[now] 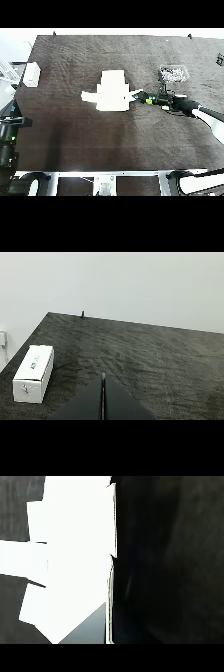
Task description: Fold the box and place the chain.
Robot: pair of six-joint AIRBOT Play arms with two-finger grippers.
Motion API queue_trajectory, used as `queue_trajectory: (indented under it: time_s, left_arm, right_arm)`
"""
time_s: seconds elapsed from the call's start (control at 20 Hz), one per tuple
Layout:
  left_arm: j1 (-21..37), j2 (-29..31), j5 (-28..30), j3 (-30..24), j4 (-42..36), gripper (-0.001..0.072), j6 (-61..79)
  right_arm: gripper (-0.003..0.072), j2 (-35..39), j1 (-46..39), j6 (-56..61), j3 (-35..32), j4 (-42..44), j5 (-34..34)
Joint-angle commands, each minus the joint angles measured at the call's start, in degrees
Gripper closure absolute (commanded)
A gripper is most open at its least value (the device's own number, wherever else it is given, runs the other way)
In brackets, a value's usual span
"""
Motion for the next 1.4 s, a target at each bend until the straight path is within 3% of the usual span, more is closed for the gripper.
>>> queue_trajectory:
  time_s: [0.0,1.15,1.2,1.3,1.35]
  left_arm:
    - [0.0,0.0,-0.5,0.0,0.0,0.0688,0.0]
    - [0.0,0.0,-1.2,0.0,0.0,0.0687,0.0]
    - [0.0,0.0,-2.6,0.0,0.0,0.0664,-0.4]
    - [0.0,-0.2,-6.7,0.0,0.0,0.0176,-0.6]
    - [0.0,-0.3,-8.7,0.0,0.0,0.018,-0.6]
  right_arm:
    - [0.0682,-1.9,0.3,-0.4,3.1,-0.2,-1.4]
    - [0.068,-3.6,1.6,-1.5,5.3,-1.9,0.2]
    - [0.068,-3.6,1.6,-1.5,5.3,-1.9,0.2]
    - [0.068,-3.6,1.6,-0.9,5.2,-1.9,0.2]
    - [0.0681,-3.6,1.6,-0.5,5.1,-2.0,0.2]
